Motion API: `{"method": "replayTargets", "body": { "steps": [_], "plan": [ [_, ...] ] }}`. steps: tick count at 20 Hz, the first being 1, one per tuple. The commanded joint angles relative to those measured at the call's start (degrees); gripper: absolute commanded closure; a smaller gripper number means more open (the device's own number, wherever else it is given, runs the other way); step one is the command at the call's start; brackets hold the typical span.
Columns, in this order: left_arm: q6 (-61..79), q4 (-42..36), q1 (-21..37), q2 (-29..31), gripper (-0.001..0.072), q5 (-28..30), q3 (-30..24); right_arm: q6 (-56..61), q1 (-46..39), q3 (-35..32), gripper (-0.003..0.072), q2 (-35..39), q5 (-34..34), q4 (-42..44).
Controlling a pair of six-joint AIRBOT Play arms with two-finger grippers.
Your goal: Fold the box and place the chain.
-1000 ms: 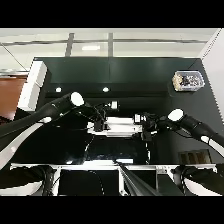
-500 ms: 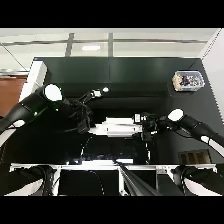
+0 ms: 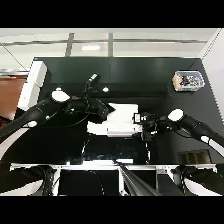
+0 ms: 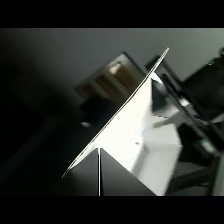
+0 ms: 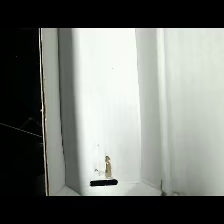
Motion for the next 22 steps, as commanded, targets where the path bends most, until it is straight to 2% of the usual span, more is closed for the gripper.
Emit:
{"method": "replayTargets", "body": {
  "steps": [1, 3, 6, 9, 12, 14, 15, 17, 18, 19, 20, 22],
  "plan": [
    [-4.04, 16.04, -0.87, -3.45, 0.0686, -1.09, 3.85, -0.02, 0.07, -0.04, 0.0228, 0.02, -0.09, -0.02],
    [-8.96, 24.22, -1.88, -6.49, 0.0686, -4.74, 5.55, -0.02, 0.07, -0.04, 0.0227, 0.02, -0.26, -0.02],
    [-9.31, 20.9, -2.93, -9.94, 0.0685, -6.88, 5.62, -0.02, 0.07, -0.04, 0.0227, 0.02, -0.28, -0.02],
    [-9.33, 20.85, -2.8, -9.86, 0.0686, -5.77, 6.12, 0.0, 0.07, -0.04, 0.0227, 0.02, -0.24, -0.02],
    [-9.9, 23.93, -1.44, -4.92, 0.0687, -6.1, 8.07, 0.0, 0.07, -0.04, 0.0227, 0.02, -0.24, -0.04],
    [-14.49, 29.57, 1.11, 0.55, 0.0686, -7.76, 7.98, 0.0, 0.07, -0.04, 0.0227, 0.02, -0.22, -0.04],
    [-15.76, 32.22, 3.02, 3.61, 0.0686, -9.4, 7.34, 0.0, 0.07, -0.04, 0.0227, 0.02, -0.22, -0.02],
    [-15.54, 32.24, 7.34, 9.53, 0.0685, -9.84, 3.72, 0.0, 0.07, -0.04, 0.0227, 0.02, -0.22, -0.02],
    [-13.97, 28.55, 9.77, 12.41, 0.0685, -7.82, 1.03, 0.0, 0.07, -0.04, 0.0227, 0.02, -0.2, -0.02],
    [-8.37, 21.66, 11.47, 14.43, 0.0683, -4.9, -1.97, 0.0, 0.07, -0.04, 0.0227, 0.02, -0.2, -0.02],
    [3.17, 14.71, 11.82, 15.34, 0.0683, -4.48, -4.94, 0.0, 0.07, -0.04, 0.0227, 0.02, -0.22, -0.02],
    [25.24, 13.9, 10.56, 14.93, 0.0657, -7.78, -8.76, 0.0, 0.07, -0.04, 0.0227, 0.02, -0.2, -0.02]
  ]
}}
